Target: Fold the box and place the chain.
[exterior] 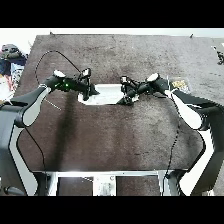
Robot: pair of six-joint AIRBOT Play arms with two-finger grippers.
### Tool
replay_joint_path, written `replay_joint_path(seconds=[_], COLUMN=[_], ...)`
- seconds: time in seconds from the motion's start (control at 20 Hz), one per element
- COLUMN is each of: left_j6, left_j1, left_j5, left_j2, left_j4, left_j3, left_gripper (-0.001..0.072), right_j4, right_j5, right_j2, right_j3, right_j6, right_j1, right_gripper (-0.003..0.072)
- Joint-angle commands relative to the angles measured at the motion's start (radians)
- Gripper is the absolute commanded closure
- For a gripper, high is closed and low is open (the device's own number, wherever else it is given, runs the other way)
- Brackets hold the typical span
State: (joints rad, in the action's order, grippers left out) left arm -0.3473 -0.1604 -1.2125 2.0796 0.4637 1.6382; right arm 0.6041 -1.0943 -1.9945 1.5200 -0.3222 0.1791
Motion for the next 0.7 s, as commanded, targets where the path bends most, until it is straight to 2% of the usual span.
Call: replay_joint_path(seconds=[0.0, 0.65], left_j6=[0.000, 0.000], left_j1=[0.000, 0.000], left_j5=[0.000, 0.000], left_j2=[-0.001, -0.001], left_j4=[0.000, 0.000], left_j3=[0.000, 0.000], left_gripper=[0.0698, 0.0698], right_j4=[0.000, 0.001], right_j5=[0.008, 0.021], right_j2=[0.000, 0.000], right_j3=[0.001, 0.001], right_j6=[0.005, 0.004], right_j1=[0.001, 0.001], right_gripper=[0.0281, 0.0280])
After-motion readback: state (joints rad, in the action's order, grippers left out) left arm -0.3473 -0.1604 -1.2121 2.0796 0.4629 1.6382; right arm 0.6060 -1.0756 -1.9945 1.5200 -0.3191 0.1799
